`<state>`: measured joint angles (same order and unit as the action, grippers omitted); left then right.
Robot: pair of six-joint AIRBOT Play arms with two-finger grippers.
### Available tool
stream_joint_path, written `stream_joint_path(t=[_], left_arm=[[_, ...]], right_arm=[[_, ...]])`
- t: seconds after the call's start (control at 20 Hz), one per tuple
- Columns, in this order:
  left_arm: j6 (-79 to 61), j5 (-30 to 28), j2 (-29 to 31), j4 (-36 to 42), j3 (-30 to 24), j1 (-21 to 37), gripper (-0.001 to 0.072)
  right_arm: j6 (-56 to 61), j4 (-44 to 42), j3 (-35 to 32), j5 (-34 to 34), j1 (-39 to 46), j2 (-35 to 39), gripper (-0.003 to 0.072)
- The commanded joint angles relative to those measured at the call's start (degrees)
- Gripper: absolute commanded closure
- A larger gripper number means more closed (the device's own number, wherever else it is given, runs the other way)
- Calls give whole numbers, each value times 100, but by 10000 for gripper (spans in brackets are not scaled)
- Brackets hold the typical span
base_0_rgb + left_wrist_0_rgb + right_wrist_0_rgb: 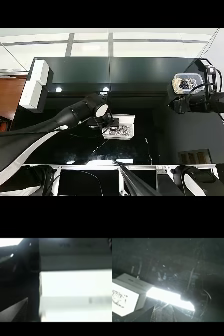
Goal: Fold the box and place the chain.
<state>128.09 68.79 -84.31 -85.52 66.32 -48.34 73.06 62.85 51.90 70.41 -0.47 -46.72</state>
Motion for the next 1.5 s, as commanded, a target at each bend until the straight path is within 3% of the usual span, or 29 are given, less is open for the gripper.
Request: stream_joint_path(t=[0.0, 0.1, 0.2, 0.35, 0.45, 0.6, 0.65, 0.75, 0.85, 0.95, 1.15, 1.45], left_arm=[[-1517, 595, 483, -763, 42, 52, 84], [-2527, 750, 988, -852, -52, 251, 84], [-3342, 570, 1646, -815, -485, 662, 82], [-4116, 219, 2763, -232, -1661, 2076, 82], [-4911, -166, 3307, 1078, -2490, 3331, 82], [-7565, -415, 3458, 4728, -3762, 4745, 72], [-8561, -339, 3379, 5659, -4120, 4865, -11], [-10550, -315, 3239, 6334, -4566, 4690, -11], [-12472, -356, 3145, 6164, -4653, 4264, -11], [-13545, -772, 3058, 6011, -4603, 3764, -11], [-14557, -1838, 2588, 5355, -4155, 2780, -11], [-14592, -1799, 1058, 5449, -3226, 2723, -8]], right_arm=[[-2, 2, 2, -11, 0, 7, 411], [0, 2, 2, -15, 0, 7, 411], [4, 2, 2, -20, 0, 7, 411], [74, 2, 2, -39, 0, 7, 411], [190, 0, 2, -138, 0, 7, 411], [494, 0, 2, -341, 0, 7, 411], [560, 2, 2, -358, 0, 4, 410], [608, 0, 2, -330, 0, 4, 410], [623, 2, 2, -280, 0, 4, 410], [625, 2, 2, -258, 0, 4, 411], [627, 2, 2, -267, 0, 4, 411], [623, -15, 2, -149, -7, 4, 411]])
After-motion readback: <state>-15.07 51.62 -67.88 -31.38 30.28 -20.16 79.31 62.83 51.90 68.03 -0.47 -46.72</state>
